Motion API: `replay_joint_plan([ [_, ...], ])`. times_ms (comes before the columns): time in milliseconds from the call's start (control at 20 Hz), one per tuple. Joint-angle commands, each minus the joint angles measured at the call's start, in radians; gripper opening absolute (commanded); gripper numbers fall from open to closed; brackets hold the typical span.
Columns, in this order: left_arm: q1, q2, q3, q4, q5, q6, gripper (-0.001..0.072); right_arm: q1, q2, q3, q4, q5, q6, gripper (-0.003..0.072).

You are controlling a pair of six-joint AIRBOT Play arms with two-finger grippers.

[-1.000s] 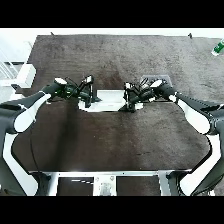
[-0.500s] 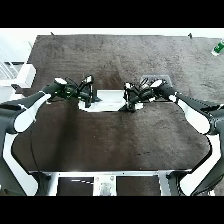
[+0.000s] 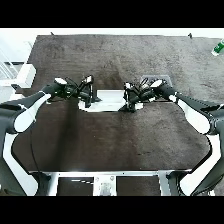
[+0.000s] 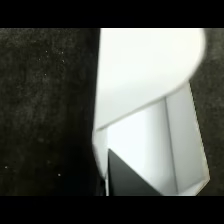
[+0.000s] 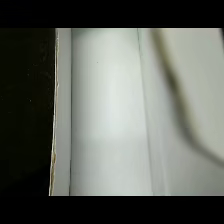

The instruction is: Fold the box and place the chain.

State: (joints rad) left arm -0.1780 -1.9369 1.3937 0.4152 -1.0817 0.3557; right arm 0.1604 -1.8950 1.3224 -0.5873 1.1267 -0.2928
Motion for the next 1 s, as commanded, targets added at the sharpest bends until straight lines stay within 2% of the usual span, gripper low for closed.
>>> replay_joint_plan([
  [0,0.001,0.000,0.000,-0.005,-0.019,0.001,0.0331,0.000,0.000,0.000,0.001,0.000,0.000,0.0496],
  [50,0.001,0.001,0.000,-0.005,-0.024,0.001,0.0362,0.000,0.000,0.000,0.000,0.000,0.000,0.0496],
  [350,0.029,0.048,0.005,0.005,-0.050,0.000,0.0362,0.000,0.000,0.000,0.000,0.000,0.000,0.0497],
  [650,0.145,0.116,0.023,-0.002,-0.172,-0.019,0.0361,0.000,0.000,0.000,0.000,0.000,0.000,0.0497],
  [700,0.152,0.124,0.024,-0.005,-0.201,-0.028,0.0343,0.000,0.000,0.000,0.000,0.000,0.000,0.0496],
  [750,0.152,0.135,0.024,-0.003,-0.244,-0.045,0.0134,0.000,0.000,0.000,0.000,0.000,0.000,0.0497],
  [800,0.150,0.142,0.025,-0.001,-0.296,-0.042,0.0023,0.000,0.000,0.000,0.000,0.000,0.000,0.0496],
  [850,0.149,0.152,0.024,-0.005,-0.324,-0.063,0.0022,0.000,0.000,0.000,0.000,0.000,0.000,0.0496],
  [950,0.148,0.187,0.024,-0.003,-0.314,-0.133,0.0018,0.000,0.000,0.000,0.000,0.000,0.000,0.0497],
])
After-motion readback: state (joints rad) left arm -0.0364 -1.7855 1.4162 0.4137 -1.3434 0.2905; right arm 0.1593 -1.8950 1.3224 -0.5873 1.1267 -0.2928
